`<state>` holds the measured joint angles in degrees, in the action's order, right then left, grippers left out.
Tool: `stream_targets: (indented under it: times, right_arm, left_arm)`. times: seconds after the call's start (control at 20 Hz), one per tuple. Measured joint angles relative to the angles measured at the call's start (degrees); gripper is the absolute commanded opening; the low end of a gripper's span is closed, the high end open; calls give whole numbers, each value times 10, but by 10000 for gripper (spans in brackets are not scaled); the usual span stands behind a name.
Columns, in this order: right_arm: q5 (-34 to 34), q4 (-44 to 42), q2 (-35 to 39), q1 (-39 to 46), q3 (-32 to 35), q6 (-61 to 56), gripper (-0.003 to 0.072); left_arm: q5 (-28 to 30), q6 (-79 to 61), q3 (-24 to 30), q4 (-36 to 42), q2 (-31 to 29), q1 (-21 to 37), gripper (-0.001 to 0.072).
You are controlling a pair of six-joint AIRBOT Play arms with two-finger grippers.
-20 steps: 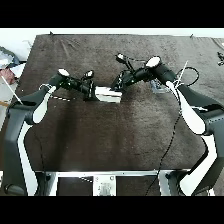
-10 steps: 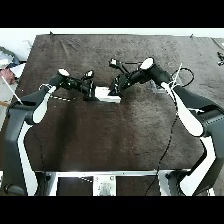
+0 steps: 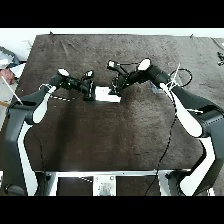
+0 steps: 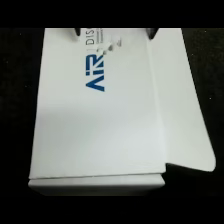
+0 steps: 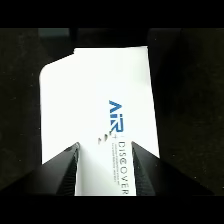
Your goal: Fold the box and place the chain.
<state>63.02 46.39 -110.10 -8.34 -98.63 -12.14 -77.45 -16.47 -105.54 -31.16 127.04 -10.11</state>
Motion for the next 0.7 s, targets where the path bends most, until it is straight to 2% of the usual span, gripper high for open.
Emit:
stream_targets:
  times: [0.25,0.35,0.4,0.5,0.7]
  right_arm:
    - [6,3,14,0,0,-1,369]
    - [24,-5,30,3,0,-10,243]
    - [34,-13,40,7,1,-14,242]
    - [47,-29,57,13,13,-15,155]
    - [26,-82,78,31,69,30,157]
  left_arm:
    - [-1,0,0,0,0,0,274]
    - [-1,0,0,0,0,0,274]
    - [-1,0,0,0,0,0,274]
    - [-1,0,0,0,0,0,274]
    - [-1,0,0,0,0,0,274]
